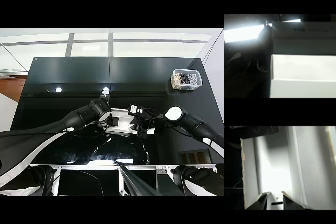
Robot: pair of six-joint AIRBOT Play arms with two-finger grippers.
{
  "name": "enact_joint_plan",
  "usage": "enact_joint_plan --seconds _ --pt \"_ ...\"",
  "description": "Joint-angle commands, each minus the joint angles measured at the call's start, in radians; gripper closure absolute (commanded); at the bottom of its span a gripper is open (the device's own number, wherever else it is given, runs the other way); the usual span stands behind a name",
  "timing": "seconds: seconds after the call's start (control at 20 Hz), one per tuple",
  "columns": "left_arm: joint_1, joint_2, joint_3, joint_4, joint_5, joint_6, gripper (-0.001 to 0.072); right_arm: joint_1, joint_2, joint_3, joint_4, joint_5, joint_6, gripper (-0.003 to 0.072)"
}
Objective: Fold the box and place the chain.
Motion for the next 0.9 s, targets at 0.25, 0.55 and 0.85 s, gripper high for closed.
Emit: enact_joint_plan --seconds 0.25,0.55,0.85 --pt "-0.001 -0.001 0.0 -0.002 -0.003 0.0 0.0681 0.0 -0.005 0.001 0.009 -0.008 0.001 0.0322" --pt "-0.001 -0.002 0.0 -0.002 -0.003 0.0 0.0682 0.0 -0.005 0.001 0.009 -0.006 0.001 0.0492" --pt "-0.001 -0.002 0.0 -0.002 -0.005 0.0 0.0682 0.0 -0.004 0.001 0.009 -0.011 0.002 0.0635"
